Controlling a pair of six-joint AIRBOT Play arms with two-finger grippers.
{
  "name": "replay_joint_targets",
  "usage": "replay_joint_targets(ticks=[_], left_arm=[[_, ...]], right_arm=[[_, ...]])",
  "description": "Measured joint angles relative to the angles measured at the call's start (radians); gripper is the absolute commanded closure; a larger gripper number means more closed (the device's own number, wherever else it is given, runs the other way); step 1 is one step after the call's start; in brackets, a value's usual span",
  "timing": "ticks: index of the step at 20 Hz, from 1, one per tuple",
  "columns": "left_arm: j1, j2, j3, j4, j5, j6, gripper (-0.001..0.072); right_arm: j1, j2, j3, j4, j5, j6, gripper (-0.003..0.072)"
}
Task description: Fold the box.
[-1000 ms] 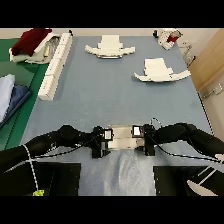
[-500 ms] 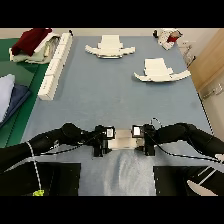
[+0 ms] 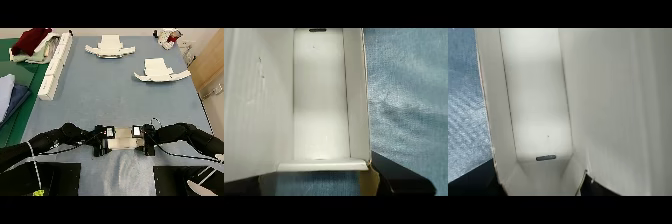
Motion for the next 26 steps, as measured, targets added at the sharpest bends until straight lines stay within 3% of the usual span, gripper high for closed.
replay_joint_targets(ticks=[10,20,21,22,26], left_arm=[[0.013,0.034,-0.027,-0.003,0.0,0.003,0.0],[0.014,0.005,-0.001,0.046,-0.008,-0.065,0.0002],[0.014,0.003,0.0,0.05,-0.009,-0.069,0.0031],[0.014,0.002,0.002,0.055,-0.012,-0.074,0.0131],[0.014,-0.002,0.006,0.068,-0.016,-0.088,0.013]], right_arm=[[0.0,0.0,0.0,0.0,0.0,0.0,0.0177],[0.0,0.0,0.0,0.0,0.0,0.0,0.0177],[0.0,0.0,0.0,0.0,0.0,0.0,0.0177],[0.0,0.0,0.0,0.0,0.0,0.0,0.0177],[0.0,0.0,0.0,0.0,0.0,0.0,0.0177]])
